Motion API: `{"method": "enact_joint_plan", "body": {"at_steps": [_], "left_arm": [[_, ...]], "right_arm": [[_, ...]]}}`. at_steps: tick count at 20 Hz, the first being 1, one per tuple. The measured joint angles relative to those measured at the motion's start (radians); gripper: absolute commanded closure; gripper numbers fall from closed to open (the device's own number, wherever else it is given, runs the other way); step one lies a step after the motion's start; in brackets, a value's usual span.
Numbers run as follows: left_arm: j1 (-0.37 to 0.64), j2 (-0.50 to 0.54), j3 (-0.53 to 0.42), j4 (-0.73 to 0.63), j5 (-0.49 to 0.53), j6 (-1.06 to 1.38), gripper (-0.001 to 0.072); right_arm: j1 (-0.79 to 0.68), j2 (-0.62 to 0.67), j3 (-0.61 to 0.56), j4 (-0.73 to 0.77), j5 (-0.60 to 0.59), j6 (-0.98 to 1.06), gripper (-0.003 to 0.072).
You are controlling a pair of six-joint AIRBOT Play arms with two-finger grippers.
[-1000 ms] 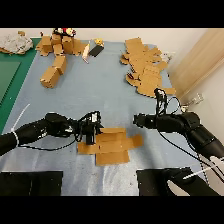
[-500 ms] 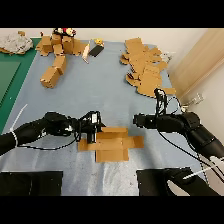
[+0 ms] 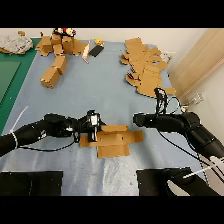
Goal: Fold the box.
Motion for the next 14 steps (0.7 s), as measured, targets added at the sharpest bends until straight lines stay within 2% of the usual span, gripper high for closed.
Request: {"method": "enact_joint_plan", "body": {"at_steps": [14], "left_arm": [[-0.034, 0.001, -0.04, -0.01, 0.031, 0.0, 0.0696]], "right_arm": [[0.0, 0.0, 0.0, 0.019, 0.005, 0.0, 0.0467]]}}
